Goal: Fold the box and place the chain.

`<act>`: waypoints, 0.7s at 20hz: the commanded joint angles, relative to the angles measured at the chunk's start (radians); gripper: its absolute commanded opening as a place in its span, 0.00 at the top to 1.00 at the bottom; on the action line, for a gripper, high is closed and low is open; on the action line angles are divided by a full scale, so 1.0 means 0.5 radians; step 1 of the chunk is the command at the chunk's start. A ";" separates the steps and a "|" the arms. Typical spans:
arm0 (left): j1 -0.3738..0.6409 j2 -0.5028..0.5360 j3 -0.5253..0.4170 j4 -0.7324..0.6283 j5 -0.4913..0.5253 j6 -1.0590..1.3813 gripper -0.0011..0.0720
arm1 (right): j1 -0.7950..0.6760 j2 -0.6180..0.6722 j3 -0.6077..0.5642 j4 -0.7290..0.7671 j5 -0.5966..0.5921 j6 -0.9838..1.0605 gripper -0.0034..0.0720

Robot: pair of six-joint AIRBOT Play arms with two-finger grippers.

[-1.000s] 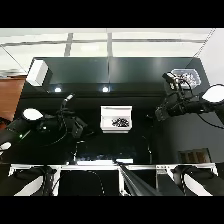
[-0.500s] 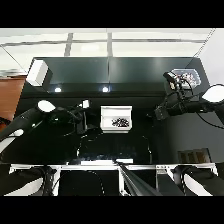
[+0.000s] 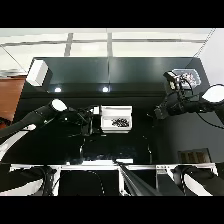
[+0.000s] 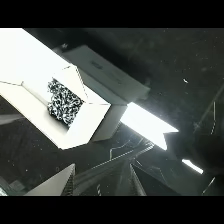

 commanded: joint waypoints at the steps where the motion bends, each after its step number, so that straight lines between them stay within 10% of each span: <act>1: -0.015 -0.024 0.005 -0.076 0.037 -0.002 0.01 | -0.001 0.002 0.001 0.001 -0.003 -0.001 0.41; 14: -0.071 -0.093 0.092 -0.118 0.085 0.015 0.01 | -0.001 0.002 0.001 0.002 -0.031 0.000 0.41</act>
